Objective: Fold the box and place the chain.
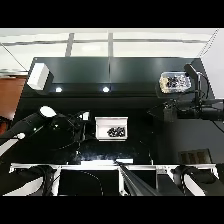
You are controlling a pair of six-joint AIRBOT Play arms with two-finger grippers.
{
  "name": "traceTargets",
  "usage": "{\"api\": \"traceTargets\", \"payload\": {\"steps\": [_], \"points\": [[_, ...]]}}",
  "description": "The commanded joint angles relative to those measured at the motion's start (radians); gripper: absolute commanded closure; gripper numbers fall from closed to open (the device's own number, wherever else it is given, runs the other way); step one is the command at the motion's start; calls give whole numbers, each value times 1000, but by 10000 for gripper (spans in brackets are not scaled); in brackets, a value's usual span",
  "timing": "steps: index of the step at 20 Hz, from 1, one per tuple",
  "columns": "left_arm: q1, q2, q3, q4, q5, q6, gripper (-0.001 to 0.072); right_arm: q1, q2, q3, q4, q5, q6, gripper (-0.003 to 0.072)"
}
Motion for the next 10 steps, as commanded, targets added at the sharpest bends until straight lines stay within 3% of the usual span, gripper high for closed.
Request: {"api": "traceTargets", "payload": {"steps": [1,10], "points": [[-2,-2,2,9,-2,0,9,1,1,1,-2,-9,0,222],[-63,-2,2,9,54,-25,23,5,1,1,-2,-19,0,222]]}}
